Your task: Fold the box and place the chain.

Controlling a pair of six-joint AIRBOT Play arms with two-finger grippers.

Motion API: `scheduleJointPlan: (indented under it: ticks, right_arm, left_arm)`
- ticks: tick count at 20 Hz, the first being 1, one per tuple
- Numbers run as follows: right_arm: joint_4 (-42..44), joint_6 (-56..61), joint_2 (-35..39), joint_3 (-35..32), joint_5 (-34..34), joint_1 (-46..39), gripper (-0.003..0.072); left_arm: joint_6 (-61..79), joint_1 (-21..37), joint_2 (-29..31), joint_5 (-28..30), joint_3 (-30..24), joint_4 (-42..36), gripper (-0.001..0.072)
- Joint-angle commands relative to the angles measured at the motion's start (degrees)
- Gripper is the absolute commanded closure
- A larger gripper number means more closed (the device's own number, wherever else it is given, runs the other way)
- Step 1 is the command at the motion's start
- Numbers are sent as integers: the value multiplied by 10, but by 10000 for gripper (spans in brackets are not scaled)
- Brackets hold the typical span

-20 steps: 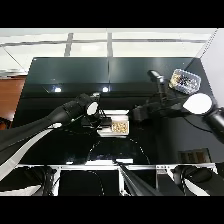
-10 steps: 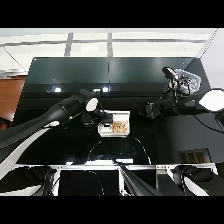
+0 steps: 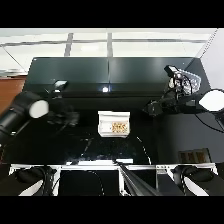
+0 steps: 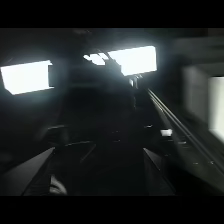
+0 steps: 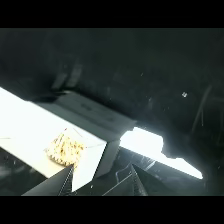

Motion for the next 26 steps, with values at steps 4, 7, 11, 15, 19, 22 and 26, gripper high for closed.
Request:
scheduleJointPlan:
  ticks: [4, 7, 11, 15, 19, 22, 26]
  right_arm:
    - [-10, 0, 0, 0, -34, 0, 260]
    - [-10, 0, 0, 0, -39, 0, 260]
    - [-9, 2, 0, 0, -38, 0, 260]
    - [-8, 7, 0, 0, -38, 0, 260]
    - [-8, 17, 0, 0, -36, 0, 260]
    - [-8, 17, 0, 0, -32, 0, 260]
    - [-8, 17, 0, 0, -33, 0, 260]
  left_arm:
    - [595, 233, -17, 52, -163, -475, 91]
    - [911, 185, -48, 66, -162, -489, -10]
    - [1147, 65, -60, 159, -162, -489, -10]
    - [1205, -19, -100, 217, -143, -483, -4]
    - [1205, -24, -156, 217, -123, -511, -4]
    - [1205, -24, -170, 218, -113, -534, -3]
    - [1205, -23, -171, 220, -113, -545, -3]
